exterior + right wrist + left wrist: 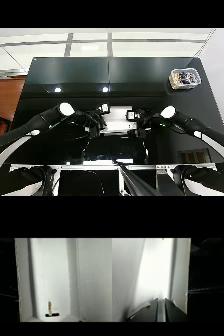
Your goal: Fold the box and place the chain.
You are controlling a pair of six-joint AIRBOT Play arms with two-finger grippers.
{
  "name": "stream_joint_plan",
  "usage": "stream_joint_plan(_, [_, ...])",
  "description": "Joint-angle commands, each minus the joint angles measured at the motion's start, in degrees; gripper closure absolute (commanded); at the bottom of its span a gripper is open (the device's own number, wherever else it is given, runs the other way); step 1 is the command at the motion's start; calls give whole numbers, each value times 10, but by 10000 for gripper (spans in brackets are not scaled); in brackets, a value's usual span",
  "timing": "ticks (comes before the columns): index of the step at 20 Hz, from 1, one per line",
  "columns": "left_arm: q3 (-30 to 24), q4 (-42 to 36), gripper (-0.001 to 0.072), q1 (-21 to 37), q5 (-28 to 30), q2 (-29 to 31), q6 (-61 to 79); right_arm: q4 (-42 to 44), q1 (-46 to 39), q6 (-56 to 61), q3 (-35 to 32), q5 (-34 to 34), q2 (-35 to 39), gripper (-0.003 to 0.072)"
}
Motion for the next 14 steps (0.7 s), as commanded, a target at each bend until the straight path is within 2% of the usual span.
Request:
stream_joint_plan(1, [0,5,382,-5,0,0,-1,0,0,1,0,0,0,546])
stream_joint_plan(2, [1,8,549,-2,-4,1,-2,0,0,1,0,0,0,546])
stream_joint_plan(3, [5,30,681,1,-22,6,-5,0,0,1,0,0,0,546])
stream_joint_plan(6, [43,150,684,23,-103,43,-153,0,0,1,0,0,0,546])
stream_joint_plan(8, [62,275,684,49,-131,87,-317,0,0,1,0,0,0,545])
stream_joint_plan(11, [62,402,683,123,-176,136,-528,0,0,1,0,0,0,546])
stream_joint_plan(13, [49,391,683,197,-193,139,-641,0,0,1,0,0,0,546])
stream_joint_plan(14, [31,349,681,238,-193,138,-701,0,0,1,0,0,0,546])
